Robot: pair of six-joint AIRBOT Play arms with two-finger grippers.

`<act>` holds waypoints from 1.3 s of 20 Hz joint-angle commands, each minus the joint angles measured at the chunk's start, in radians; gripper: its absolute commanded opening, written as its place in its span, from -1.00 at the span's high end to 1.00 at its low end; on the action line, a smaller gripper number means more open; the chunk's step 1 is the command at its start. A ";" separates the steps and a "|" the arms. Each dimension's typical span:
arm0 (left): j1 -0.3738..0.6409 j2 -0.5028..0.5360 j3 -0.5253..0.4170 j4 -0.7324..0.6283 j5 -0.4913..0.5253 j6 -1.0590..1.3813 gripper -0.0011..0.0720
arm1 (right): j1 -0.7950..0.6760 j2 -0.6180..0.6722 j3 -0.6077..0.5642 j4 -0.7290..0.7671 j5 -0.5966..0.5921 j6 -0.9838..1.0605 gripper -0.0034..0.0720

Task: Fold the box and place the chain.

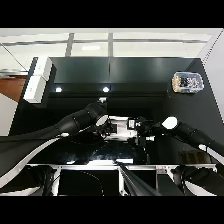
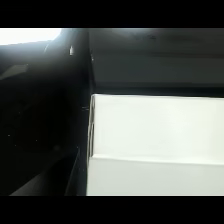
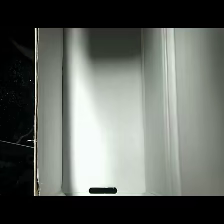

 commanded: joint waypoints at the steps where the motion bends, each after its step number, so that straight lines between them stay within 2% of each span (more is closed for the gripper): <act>1: 0.001 -0.008 0.003 0.000 0.010 -0.003 0.11 | 0.001 0.000 0.000 0.000 0.000 0.000 -0.50; 5: 0.001 -0.014 0.003 0.002 0.022 -0.025 0.12 | 0.001 0.000 0.000 0.000 0.000 0.000 -0.50; 8: 0.001 -0.017 0.003 0.004 0.021 -0.026 0.21 | 0.001 0.000 0.000 0.000 0.000 0.000 -0.50; 9: 0.001 -0.019 0.003 0.004 0.021 -0.040 0.29 | 0.001 0.000 0.000 0.000 0.000 0.000 -0.50; 10: 0.001 -0.021 0.003 0.001 0.021 -0.051 0.55 | 0.001 0.000 0.000 0.000 0.000 0.000 -0.50; 11: 0.001 -0.023 0.003 -0.005 0.021 -0.051 0.58 | 0.001 0.000 0.000 0.000 0.000 0.000 -0.50; 12: 0.001 -0.024 0.003 -0.005 0.017 -0.050 0.82 | 0.001 0.000 0.000 0.000 0.000 0.000 -0.50; 13: 0.001 -0.024 0.003 -0.005 0.016 -0.050 0.89 | 0.001 0.000 0.000 0.000 0.000 0.000 -0.50; 17: 0.001 -0.024 0.003 -0.005 0.016 -0.050 0.89 | 0.001 0.000 0.000 0.000 0.000 0.000 -0.50; 18: 0.001 -0.023 0.003 -0.005 0.013 -0.050 0.89 | 0.001 0.000 0.000 0.001 0.000 0.005 -0.56; 20: 0.001 -0.023 0.003 -0.005 0.005 -0.050 0.89 | 0.000 0.003 0.000 -0.002 0.000 0.051 -0.98; 23: 0.002 -0.021 0.003 -0.003 -0.010 -0.049 0.89 | -0.006 0.061 0.001 -0.079 0.008 0.146 -0.98; 26: 0.001 -0.020 0.003 0.003 -0.019 -0.043 0.89 | -0.040 0.171 0.001 -0.228 0.077 0.269 -0.98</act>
